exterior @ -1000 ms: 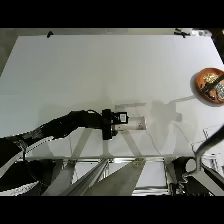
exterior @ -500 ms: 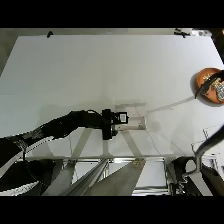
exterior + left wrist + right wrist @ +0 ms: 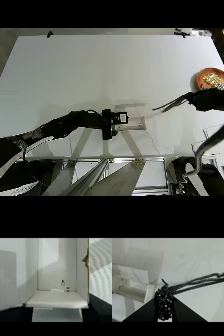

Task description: Fold the box and place the chain.

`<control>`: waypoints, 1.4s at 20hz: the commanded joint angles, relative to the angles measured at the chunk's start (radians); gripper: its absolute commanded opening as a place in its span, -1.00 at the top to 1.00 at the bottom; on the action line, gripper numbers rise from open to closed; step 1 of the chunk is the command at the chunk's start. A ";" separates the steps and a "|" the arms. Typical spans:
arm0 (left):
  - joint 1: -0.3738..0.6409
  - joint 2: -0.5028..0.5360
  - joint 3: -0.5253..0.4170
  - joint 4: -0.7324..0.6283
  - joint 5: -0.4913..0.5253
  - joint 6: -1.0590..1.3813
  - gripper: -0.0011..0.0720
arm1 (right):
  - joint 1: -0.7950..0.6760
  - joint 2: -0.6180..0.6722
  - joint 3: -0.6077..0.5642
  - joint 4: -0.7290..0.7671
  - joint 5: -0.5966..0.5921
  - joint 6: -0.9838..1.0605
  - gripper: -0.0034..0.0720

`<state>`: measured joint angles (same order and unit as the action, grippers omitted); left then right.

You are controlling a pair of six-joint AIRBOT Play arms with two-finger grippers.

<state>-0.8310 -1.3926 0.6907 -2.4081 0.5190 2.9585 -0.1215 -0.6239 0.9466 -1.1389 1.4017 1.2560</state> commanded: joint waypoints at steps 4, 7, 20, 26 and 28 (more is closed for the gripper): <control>0.000 0.000 0.000 0.000 0.000 0.000 0.22 | 0.267 0.040 -0.140 -0.037 -0.061 0.107 0.87; 0.000 0.000 0.000 0.000 0.000 0.000 0.22 | 0.417 0.040 -0.184 -0.045 -0.154 0.165 0.87; 0.000 0.000 0.000 0.000 0.000 0.000 0.22 | 0.846 -0.249 -0.224 -0.136 -0.467 0.321 0.87; 0.000 0.000 0.000 0.000 0.000 0.000 0.22 | 0.845 -0.324 -0.224 -0.137 -0.486 0.323 0.87; 0.000 0.000 0.000 0.000 0.000 0.000 0.22 | 0.845 -0.337 -0.224 -0.142 -0.486 0.323 0.87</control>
<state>-0.8310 -1.3926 0.6907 -2.4077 0.5190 2.9585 0.7200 -0.9340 0.7235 -1.2747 0.9230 1.5753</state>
